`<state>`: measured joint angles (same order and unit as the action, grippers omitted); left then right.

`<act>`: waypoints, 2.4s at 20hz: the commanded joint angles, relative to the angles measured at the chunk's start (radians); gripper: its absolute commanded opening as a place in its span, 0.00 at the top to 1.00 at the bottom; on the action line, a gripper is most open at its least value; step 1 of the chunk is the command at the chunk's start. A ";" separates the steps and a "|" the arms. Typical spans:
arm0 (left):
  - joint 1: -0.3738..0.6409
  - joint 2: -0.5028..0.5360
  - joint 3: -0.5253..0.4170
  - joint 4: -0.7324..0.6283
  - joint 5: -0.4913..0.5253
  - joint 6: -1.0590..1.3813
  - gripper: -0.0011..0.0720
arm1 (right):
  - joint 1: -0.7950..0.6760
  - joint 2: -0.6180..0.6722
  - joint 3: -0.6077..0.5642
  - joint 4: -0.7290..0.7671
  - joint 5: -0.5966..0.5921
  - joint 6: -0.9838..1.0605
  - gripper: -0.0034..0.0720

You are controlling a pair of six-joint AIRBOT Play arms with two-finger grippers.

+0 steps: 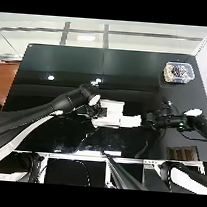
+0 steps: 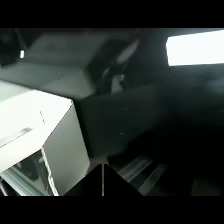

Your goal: Fold the box and place the chain.

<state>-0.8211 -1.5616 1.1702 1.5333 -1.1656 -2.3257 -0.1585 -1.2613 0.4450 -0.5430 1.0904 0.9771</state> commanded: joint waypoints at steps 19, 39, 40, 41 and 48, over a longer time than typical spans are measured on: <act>0.001 -0.001 -0.001 0.000 0.006 0.000 0.95 | 0.296 -0.054 0.249 0.048 0.130 0.015 0.32; 0.001 -0.011 -0.001 -0.001 0.006 0.000 0.95 | 0.742 -0.102 0.476 -0.676 -0.130 0.880 0.54; 0.001 -0.011 -0.001 -0.001 0.006 0.000 0.95 | 0.752 -0.111 0.492 -0.721 -0.114 0.935 0.54; 0.001 -0.011 -0.001 -0.001 0.005 0.000 0.95 | 0.760 -0.118 0.500 -0.757 -0.097 0.995 0.54; 0.001 -0.011 -0.001 -0.001 0.004 0.000 0.95 | 0.838 -0.157 0.509 -0.778 -0.074 1.141 0.55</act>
<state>-0.8211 -1.5719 1.1702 1.5326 -1.1599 -2.3260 0.6449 -1.4006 0.9482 -1.2930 1.0065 2.0422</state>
